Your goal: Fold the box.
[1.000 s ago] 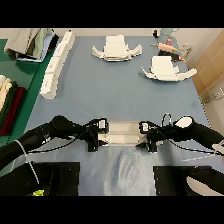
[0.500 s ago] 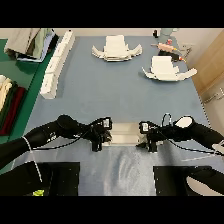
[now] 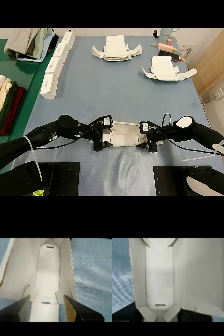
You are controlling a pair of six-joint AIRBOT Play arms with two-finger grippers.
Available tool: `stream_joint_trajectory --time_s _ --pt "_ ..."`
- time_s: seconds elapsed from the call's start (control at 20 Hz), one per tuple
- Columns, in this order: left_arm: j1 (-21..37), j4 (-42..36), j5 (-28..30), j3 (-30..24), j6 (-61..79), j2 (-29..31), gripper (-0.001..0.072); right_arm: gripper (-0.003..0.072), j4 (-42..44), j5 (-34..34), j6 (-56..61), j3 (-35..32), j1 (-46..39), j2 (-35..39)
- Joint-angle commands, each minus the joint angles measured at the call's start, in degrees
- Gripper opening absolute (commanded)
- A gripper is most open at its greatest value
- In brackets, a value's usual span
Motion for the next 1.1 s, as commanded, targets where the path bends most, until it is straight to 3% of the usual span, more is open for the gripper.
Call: stream_joint_trajectory --time_s 0.0,0.05,0.1,0.15,0.25,0.35,0.5,0.65,0.75,0.9,1.05 --pt "-0.02 -0.44 0.11 0.04 -0.20 -0.02 0.0680 0.0510 0.07 -0.02 0.02 0.02 0.04 0.02" --pt "0.00 -0.37 0.13 0.04 -0.59 0.00 0.0567 0.0510 0.07 -0.02 0.02 0.02 0.04 0.02" --pt "0.13 0.63 0.15 0.07 -3.04 0.09 0.0212 0.0510 0.07 0.00 0.02 0.02 0.04 0.02" --pt "0.26 4.52 0.13 0.13 -7.06 0.55 0.0016 0.0510 0.07 -0.02 0.02 0.02 0.04 0.02" --pt "0.74 15.02 -0.04 0.17 -20.79 2.40 0.0016 0.0510 0.07 -0.02 0.02 0.02 0.04 0.02" --pt "1.25 28.33 -4.76 1.20 -39.12 6.82 0.0015 0.0510 0.07 -0.02 0.02 0.04 0.04 0.02" --pt "2.75 38.97 -14.56 3.48 -66.36 17.79 0.0015 0.0510 0.07 -0.02 0.02 0.02 0.04 0.02" --pt "6.12 51.76 -16.20 3.48 -93.81 29.33 0.0016 0.0510 0.07 0.00 0.02 0.02 0.04 0.02" --pt "9.99 58.75 -19.54 3.43 -110.55 33.38 0.0017 0.0510 0.07 -0.02 0.02 0.02 0.04 0.02" --pt "14.99 56.08 -22.43 1.18 -113.77 32.61 0.0017 0.0510 0.07 -0.02 0.02 0.02 0.04 0.02" --pt "14.88 47.21 -17.99 -4.37 -112.26 28.50 0.0016 0.0510 0.07 0.00 0.02 0.02 0.04 0.02"
